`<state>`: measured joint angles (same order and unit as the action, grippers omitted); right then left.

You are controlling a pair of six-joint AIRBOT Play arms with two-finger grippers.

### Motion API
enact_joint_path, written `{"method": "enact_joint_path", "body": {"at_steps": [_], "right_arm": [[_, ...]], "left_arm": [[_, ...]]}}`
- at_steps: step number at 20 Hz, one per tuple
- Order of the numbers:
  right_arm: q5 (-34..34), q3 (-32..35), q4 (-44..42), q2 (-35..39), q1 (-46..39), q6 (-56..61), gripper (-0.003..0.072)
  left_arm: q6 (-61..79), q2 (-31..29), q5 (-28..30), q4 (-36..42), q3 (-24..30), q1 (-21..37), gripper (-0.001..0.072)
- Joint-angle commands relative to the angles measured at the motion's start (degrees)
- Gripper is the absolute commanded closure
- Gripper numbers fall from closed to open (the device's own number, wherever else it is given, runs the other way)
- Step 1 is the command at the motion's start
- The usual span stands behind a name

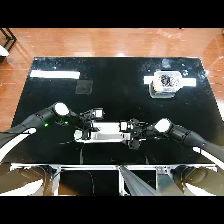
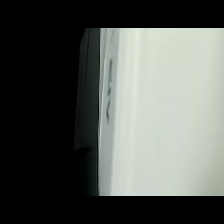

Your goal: Fold the box and place the chain.

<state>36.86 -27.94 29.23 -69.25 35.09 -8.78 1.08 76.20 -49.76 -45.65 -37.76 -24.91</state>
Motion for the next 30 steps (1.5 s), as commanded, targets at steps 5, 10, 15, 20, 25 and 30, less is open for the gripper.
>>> {"method": "enact_joint_path", "body": {"at_steps": [5,10,15,20,25,30], "right_arm": [[-0.07,-0.02,0.17,-0.02,0.04,0.13,0.0158],[-0.04,-0.02,0.2,-0.02,0.04,0.11,0.0158],[-0.07,-0.02,0.17,-0.02,0.04,0.13,0.0158],[-0.11,-0.02,0.17,-0.02,0.04,0.13,0.0158],[-0.11,-0.02,0.17,-0.02,0.04,0.13,0.0274],[-0.11,-0.02,0.17,-0.02,0.04,0.13,0.0283]], "left_arm": [[-0.02,0.02,0.07,-0.02,-0.02,0.07,0.0681],[-0.09,-1.03,0.2,-0.39,-0.02,0.79,0.0431],[-2.03,-4.0,0.07,-0.39,-0.02,3.26,0.0235],[-6.05,-7.74,-0.39,-0.39,-0.02,6.12,0.0074],[-10.51,-13.57,-0.37,-0.57,-0.02,8.37,0.0074],[-17.11,-17.7,-5.92,-0.85,-0.02,11.43,0.0075]]}}
